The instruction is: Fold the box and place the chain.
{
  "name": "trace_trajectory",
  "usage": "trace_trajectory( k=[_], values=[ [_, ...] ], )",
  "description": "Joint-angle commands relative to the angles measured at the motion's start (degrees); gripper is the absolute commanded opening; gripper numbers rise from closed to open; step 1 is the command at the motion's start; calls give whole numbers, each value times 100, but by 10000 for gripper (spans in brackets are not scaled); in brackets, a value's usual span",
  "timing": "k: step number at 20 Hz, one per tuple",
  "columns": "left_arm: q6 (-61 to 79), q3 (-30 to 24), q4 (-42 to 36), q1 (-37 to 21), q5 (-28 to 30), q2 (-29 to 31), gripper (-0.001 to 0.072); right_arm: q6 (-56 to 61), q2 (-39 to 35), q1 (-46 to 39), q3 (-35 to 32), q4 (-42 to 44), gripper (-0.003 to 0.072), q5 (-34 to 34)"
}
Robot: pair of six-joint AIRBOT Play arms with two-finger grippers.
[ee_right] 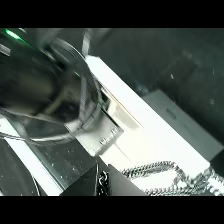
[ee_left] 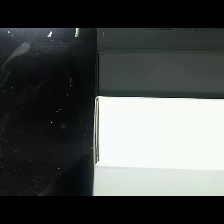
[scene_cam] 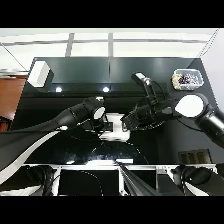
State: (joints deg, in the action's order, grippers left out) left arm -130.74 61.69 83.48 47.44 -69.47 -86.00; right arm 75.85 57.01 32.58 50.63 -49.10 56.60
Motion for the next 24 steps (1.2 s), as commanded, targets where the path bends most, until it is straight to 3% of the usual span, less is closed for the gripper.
trace_trajectory(
  k=[1,2,6,9,12,13,14,18,21,24],
  values=[
    [2,-2,2,-2,0,2,31,31,4,4,-317,101,315,-15],
    [2,-2,2,-2,0,2,31,28,-11,-24,-313,90,399,48],
    [2,-2,2,-2,0,2,31,57,-339,-780,-310,-116,378,649],
    [2,-2,2,-2,0,2,31,105,-468,-1602,-424,-1158,379,1193],
    [2,-2,2,-2,0,2,31,636,-466,-2253,-841,-2708,381,208],
    [2,-2,2,-2,0,2,31,1023,-457,-2452,-979,-3167,470,-221],
    [2,-2,2,-2,0,2,31,1412,-407,-2660,-1060,-3582,720,-538],
    [2,-2,2,-2,0,2,31,2747,125,-3272,-1060,-4913,720,-1231],
    [2,-2,2,-2,0,2,31,3512,586,-3606,-1058,-5086,720,-1596],
    [2,-2,2,-2,0,2,31,3775,1174,-3713,-940,-5021,720,-1497]
  ],
)
